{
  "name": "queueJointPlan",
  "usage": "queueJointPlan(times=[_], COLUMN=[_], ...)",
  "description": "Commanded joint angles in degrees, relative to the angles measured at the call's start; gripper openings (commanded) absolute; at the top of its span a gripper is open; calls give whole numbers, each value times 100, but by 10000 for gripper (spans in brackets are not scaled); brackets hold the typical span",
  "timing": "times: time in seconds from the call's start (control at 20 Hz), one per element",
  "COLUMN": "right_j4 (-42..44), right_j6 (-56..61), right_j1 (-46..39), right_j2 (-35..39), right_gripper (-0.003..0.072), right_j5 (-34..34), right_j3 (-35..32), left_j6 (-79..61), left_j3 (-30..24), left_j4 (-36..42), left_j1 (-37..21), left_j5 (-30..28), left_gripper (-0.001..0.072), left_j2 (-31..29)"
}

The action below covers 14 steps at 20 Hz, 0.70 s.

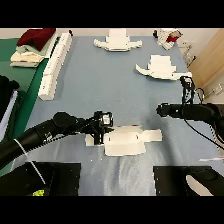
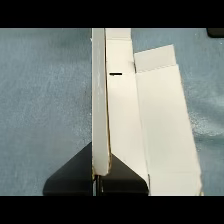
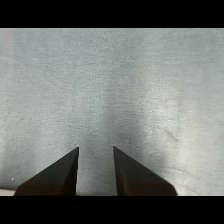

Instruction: Fold the box.

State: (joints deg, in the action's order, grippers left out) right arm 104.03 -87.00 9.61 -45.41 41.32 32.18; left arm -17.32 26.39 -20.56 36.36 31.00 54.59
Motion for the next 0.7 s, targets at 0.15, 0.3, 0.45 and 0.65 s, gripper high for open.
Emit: queueJointPlan(times=[0.15, 0.3, 0.45, 0.65], right_j4=[13, 42, 92, 195], right_j6=[0, 0, 0, 0], right_j1=[2, 4, 4, 4], right_j2=[-2, -2, -2, -2], right_gripper=[346, 345, 345, 345], right_j5=[-17, -17, -11, -2], right_j3=[-2, -2, -2, -2], left_j6=[-101, -59, -61, -59], left_j3=[-92, -94, -94, -92], left_j4=[168, 105, -44, -44], left_j1=[68, 68, 68, 68], left_j5=[-162, 210, 553, 557], left_gripper=[13, 13, 13, 13], left_j2=[72, 175, 339, 356])
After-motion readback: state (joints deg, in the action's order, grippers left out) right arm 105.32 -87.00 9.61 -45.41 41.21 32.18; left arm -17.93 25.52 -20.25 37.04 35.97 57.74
